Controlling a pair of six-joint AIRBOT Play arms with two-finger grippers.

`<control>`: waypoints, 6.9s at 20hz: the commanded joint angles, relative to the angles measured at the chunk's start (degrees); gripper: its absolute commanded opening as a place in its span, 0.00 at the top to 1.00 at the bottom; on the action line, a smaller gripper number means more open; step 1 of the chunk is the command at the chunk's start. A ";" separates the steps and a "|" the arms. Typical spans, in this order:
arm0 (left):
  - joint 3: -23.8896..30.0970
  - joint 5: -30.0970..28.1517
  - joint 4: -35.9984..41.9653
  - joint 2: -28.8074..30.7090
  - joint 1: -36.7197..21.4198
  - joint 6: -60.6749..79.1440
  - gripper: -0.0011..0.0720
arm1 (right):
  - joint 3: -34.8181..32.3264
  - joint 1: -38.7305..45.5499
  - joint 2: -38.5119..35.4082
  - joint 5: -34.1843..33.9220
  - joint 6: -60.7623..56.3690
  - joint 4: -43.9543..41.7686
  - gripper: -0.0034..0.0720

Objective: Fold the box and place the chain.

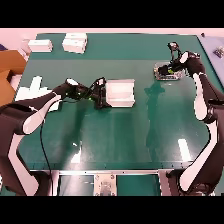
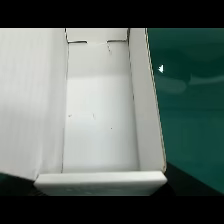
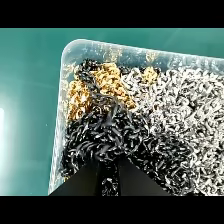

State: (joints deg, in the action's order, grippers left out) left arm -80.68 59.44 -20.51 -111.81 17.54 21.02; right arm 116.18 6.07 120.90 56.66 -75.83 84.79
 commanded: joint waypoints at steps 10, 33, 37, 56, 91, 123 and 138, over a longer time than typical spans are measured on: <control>0.00 0.00 -0.02 -0.04 -0.02 -0.02 0.27 | 0.07 -0.55 -12.20 4.55 1.14 0.33 0.94; 0.00 0.00 -0.02 -0.04 -0.02 0.00 0.27 | 0.07 -20.13 -50.10 9.40 4.50 2.82 0.94; 0.00 0.00 -0.02 -0.04 -0.02 0.00 0.27 | 0.07 -26.58 -50.47 10.73 3.87 2.67 0.94; 0.00 0.00 -0.02 -0.04 -0.02 0.00 0.27 | -22.47 -33.77 -50.40 16.39 -3.26 -8.46 0.94; 0.00 0.00 -0.02 -0.04 -0.02 0.00 0.27 | -39.17 -29.92 -39.58 0.07 -1.81 -13.18 0.36; 0.00 0.00 -0.02 -0.04 -0.02 0.00 0.27 | -43.19 -5.11 -20.06 -43.04 -15.65 -12.81 0.40; 0.00 -0.02 -0.02 -0.04 -0.02 0.00 0.27 | -40.50 -7.56 -25.46 -39.58 -12.04 -12.57 0.94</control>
State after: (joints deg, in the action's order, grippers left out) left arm -80.68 59.44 -20.53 -111.83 17.54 20.99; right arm 75.02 -0.58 99.26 16.56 -89.89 72.20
